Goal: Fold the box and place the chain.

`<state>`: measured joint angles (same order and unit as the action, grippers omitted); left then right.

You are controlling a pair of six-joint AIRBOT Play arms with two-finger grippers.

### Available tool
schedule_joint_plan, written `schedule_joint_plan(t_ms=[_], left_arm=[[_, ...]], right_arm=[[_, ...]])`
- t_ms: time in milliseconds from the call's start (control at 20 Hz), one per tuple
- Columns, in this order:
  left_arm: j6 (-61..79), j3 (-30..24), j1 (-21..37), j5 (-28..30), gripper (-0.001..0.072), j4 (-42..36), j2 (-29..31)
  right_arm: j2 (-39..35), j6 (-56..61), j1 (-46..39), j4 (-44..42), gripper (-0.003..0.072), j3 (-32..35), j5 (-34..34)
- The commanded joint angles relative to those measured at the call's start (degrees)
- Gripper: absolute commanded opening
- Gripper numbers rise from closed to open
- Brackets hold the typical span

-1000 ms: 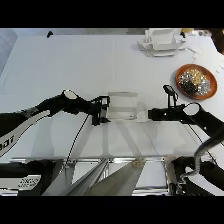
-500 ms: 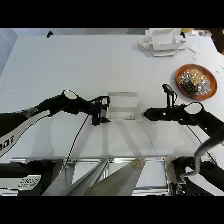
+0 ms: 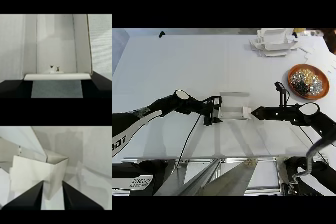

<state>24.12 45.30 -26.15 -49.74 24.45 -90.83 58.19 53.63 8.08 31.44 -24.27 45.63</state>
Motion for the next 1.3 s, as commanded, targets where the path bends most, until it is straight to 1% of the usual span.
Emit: schedule_joint_plan(t_ms=[0,150,250,300,400,500,800,900,1050,1250], left_arm=[[0.0,0.0,0.0,0.0,0.0071,0.0,0.0],[0.0,0.0,0.0,0.0,0.0071,0.0,0.0],[0.0,0.0,0.0,0.0,0.0071,0.0,0.0],[0.0,0.0,0.0,0.0,0.0071,0.0,0.0],[0.0,0.0,0.0,0.0,0.0071,0.0,0.0],[0.0,0.0,0.0,0.0,0.0071,0.0,0.0],[0.0,0.0,0.0,0.0,0.0071,0.0,0.0],[0.0,0.0,0.0,0.0,0.0071,0.0,0.0],[0.0,0.0,0.0,0.0,0.0071,0.0,0.0],[0.0,0.0,0.0,0.0,0.0071,0.0,0.0]], right_arm=[[-0.3,0.0,3.5,-0.3,0.0342,0.0,-1.8],[-0.3,2.1,6.0,-0.2,0.0341,-0.4,-6.3],[-0.3,4.9,7.5,1.3,0.0341,-1.2,-6.5],[-0.3,7.8,8.4,3.9,0.0341,-1.7,-6.8],[0.1,15.9,10.2,12.2,0.0343,-3.4,-7.9],[1.0,22.2,11.3,18.1,0.0345,-5.8,-7.7],[7.7,40.8,17.4,35.6,0.0343,-15.5,-1.0],[10.2,44.9,19.8,40.1,0.0342,-18.8,2.4],[13.5,50.9,23.5,45.5,0.0342,-23.0,6.7],[18.5,56.0,27.1,49.7,0.0342,-29.3,10.8]])
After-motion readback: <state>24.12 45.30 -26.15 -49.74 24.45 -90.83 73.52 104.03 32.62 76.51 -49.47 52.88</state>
